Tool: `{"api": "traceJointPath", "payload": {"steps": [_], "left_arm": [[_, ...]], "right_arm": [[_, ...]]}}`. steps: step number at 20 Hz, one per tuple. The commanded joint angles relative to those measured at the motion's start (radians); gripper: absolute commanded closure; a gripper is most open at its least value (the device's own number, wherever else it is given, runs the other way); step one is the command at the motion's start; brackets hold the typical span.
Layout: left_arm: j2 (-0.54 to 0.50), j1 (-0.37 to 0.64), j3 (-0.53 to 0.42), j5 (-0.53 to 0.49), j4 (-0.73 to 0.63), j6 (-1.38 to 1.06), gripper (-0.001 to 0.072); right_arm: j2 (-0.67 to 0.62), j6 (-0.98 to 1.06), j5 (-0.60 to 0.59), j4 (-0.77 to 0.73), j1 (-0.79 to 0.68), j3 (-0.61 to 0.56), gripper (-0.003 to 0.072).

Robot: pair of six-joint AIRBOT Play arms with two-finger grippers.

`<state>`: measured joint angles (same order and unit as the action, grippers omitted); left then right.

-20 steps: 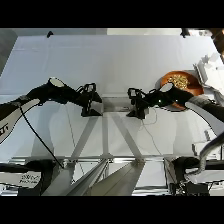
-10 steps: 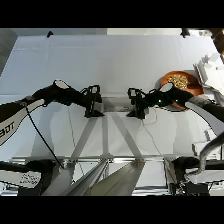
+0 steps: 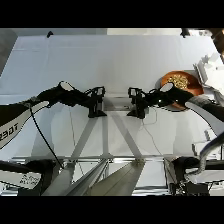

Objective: Fold the box and place the chain.

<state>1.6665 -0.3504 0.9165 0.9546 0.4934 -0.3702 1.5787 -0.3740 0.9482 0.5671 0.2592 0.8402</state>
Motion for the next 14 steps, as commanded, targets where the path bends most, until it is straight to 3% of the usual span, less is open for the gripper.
{"api": "traceJointPath", "payload": {"steps": [1,2,14], "left_arm": [[0.0,-0.009,0.0,-0.037,0.013,0.023,0.0375],[0.0,-0.009,0.0,-0.036,0.013,0.023,0.0467],[0.0,-0.009,0.0,-0.035,0.013,0.023,0.0453]], "right_arm": [[0.0,-0.001,0.01,0.001,0.001,0.0,0.0307],[0.0,-0.001,0.01,0.001,0.001,0.0,0.0307],[0.0,-0.001,0.01,0.001,0.001,0.0,0.0307]]}}
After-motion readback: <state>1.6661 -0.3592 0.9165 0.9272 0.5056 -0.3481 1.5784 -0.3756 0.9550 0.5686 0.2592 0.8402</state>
